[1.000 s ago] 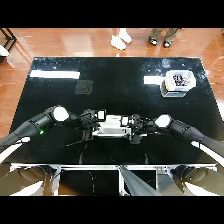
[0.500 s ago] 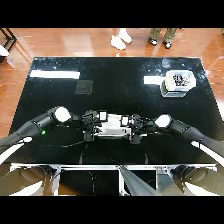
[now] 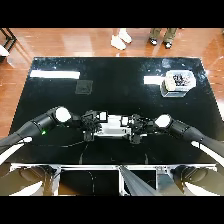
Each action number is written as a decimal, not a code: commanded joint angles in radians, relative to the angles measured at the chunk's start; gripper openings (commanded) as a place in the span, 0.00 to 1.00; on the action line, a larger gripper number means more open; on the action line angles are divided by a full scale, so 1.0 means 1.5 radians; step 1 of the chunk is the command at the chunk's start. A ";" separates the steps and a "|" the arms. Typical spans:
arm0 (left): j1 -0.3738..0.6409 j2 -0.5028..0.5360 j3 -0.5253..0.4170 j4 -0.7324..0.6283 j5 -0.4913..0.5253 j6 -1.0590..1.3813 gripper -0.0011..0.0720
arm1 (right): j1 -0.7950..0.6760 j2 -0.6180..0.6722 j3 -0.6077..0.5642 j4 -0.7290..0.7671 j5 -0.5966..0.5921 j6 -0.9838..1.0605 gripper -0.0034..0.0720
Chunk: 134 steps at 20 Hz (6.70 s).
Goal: Fold the box and place the chain.
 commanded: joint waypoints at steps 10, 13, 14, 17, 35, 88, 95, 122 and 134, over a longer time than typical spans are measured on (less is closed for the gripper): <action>0.192 0.153 0.000 -0.002 -0.178 -0.106 0.04 | 0.000 0.000 0.000 0.000 0.000 0.000 0.45; 0.307 0.194 0.000 0.000 -0.230 -0.215 0.04 | 0.000 0.000 0.000 0.000 0.000 0.000 0.45; 0.346 0.194 0.000 0.003 -0.243 -0.258 0.04 | 0.000 0.000 0.000 0.000 0.000 0.000 0.45; 0.439 0.175 -0.001 0.044 -0.291 -0.377 0.04 | 0.000 0.000 0.000 0.000 0.000 0.000 0.45; 0.311 -0.023 -0.100 -0.115 -0.142 -0.662 0.04 | 0.000 0.000 0.000 0.000 0.000 0.000 0.45; 0.276 0.007 -0.073 -0.208 -0.211 -0.601 0.90 | 0.000 0.000 0.000 0.000 0.000 0.001 0.45; 0.219 0.007 -0.065 -0.215 -0.211 -0.609 0.90 | 0.000 0.000 0.000 0.000 0.000 0.001 0.45; 0.027 0.049 -0.036 -0.029 0.013 -0.923 0.78 | 0.000 0.000 0.000 0.000 0.000 0.000 0.45; -0.101 0.045 -0.025 0.292 0.104 -1.328 0.73 | 0.000 0.000 0.000 0.000 0.000 0.000 0.45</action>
